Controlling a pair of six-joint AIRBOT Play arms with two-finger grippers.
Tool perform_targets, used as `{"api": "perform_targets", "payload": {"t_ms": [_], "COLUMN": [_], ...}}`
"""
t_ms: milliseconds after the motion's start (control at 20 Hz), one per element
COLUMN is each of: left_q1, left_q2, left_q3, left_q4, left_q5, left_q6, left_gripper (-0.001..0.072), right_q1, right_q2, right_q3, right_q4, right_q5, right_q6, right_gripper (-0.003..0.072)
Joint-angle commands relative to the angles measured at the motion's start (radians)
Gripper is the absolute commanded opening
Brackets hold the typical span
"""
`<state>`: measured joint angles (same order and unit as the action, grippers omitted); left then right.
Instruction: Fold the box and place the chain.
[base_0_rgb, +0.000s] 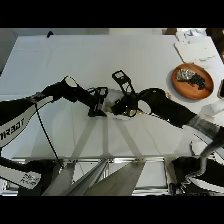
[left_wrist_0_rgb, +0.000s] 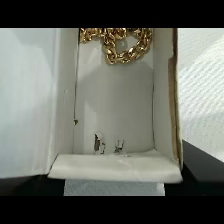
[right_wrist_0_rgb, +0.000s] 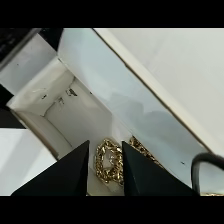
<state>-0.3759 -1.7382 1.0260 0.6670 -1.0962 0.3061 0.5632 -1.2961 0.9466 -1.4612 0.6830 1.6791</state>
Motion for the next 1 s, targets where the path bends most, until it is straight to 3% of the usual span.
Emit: {"api": "perform_targets", "payload": {"t_ms": [0,200,400,500,950], "left_q1": [0.0,0.0,0.0,0.0,0.0], "left_q2": [0.0,0.0,0.0,0.0,0.0], "left_q3": [0.001,0.001,0.001,0.001,0.001], "left_q4": [0.0,0.0,0.0,0.0,0.0], "left_q5": [0.0,0.0,0.0,0.0,0.0], "left_q6": [0.0,0.0,0.0,0.0,0.0], "left_gripper": [0.0092,0.0092,0.0092,0.0092,0.0092], "right_q1": [-0.018,-0.127,-0.226,-0.232,-0.232], "right_q2": [0.108,0.259,0.282,0.257,0.019], "right_q3": [0.003,0.003,0.002,0.002,0.002], "right_q4": [-0.064,-0.205,-0.206,-0.198,-0.081], "right_q5": [0.092,0.269,0.442,0.45,0.394], "right_q6": [-0.073,-0.173,-0.542,-0.674,-0.985], "right_gripper": [0.0223,0.0261,0.0323,0.0432,0.0435]}}
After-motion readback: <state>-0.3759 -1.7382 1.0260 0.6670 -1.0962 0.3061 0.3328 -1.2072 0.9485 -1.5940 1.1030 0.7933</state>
